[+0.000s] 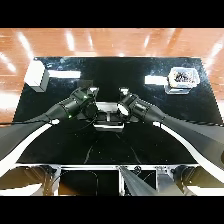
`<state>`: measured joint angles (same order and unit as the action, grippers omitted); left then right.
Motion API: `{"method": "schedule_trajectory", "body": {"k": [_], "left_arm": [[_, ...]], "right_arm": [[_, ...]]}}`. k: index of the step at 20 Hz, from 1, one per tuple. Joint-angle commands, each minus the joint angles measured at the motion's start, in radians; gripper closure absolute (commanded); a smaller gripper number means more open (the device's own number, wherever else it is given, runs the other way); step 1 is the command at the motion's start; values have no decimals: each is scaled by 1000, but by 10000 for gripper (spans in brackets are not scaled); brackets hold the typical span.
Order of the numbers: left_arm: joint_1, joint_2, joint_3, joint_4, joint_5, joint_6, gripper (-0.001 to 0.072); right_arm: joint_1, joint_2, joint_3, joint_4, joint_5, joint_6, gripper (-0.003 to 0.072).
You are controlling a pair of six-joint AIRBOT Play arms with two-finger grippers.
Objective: Fold the box and place the chain.
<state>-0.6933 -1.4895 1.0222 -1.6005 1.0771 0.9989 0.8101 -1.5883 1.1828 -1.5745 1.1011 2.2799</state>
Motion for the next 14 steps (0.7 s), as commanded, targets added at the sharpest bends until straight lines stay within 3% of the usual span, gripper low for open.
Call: {"method": "schedule_trajectory", "body": {"k": [1,6,7,8,14], "left_arm": [[0,0,0,2,-5,3,684],[0,0,0,2,-5,3,683],[0,0,0,2,-5,3,683],[0,0,0,2,-6,3,683],[0,0,0,-5,-8,3,683]], "right_arm": [[1,0,1,33,-25,-25,657],[1,3,1,34,-8,-24,648],[1,4,1,34,8,-25,359],[1,5,1,30,23,-25,144],[1,27,1,21,41,-29,150]]}}
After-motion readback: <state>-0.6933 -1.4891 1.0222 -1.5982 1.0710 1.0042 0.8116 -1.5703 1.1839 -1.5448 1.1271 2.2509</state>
